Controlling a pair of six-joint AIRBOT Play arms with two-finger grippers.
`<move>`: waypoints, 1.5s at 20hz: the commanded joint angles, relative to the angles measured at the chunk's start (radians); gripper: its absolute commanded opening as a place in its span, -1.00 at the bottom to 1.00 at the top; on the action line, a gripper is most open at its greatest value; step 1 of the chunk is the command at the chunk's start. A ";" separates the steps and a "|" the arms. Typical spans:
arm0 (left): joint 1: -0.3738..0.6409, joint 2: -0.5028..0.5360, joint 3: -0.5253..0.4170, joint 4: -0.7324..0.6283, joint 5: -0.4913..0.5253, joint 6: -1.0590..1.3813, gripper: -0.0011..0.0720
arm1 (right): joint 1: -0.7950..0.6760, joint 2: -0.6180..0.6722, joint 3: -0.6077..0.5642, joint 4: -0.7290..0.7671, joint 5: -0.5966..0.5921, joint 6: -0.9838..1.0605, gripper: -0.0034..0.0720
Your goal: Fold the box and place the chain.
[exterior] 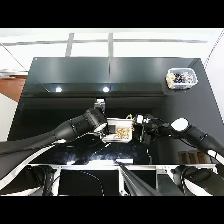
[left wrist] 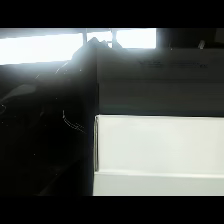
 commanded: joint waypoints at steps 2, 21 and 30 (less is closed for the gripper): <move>0.000 0.001 0.000 -0.003 0.000 0.000 -0.88 | 0.002 -0.017 -0.001 0.057 0.000 -0.089 0.52; 0.000 0.001 0.000 -0.003 -0.005 0.000 -0.88 | 0.031 -0.047 0.010 0.029 -0.060 -0.023 0.17; 0.000 0.001 0.000 -0.003 -0.004 0.000 -0.88 | 0.037 -0.048 0.010 0.011 -0.053 -0.023 -0.59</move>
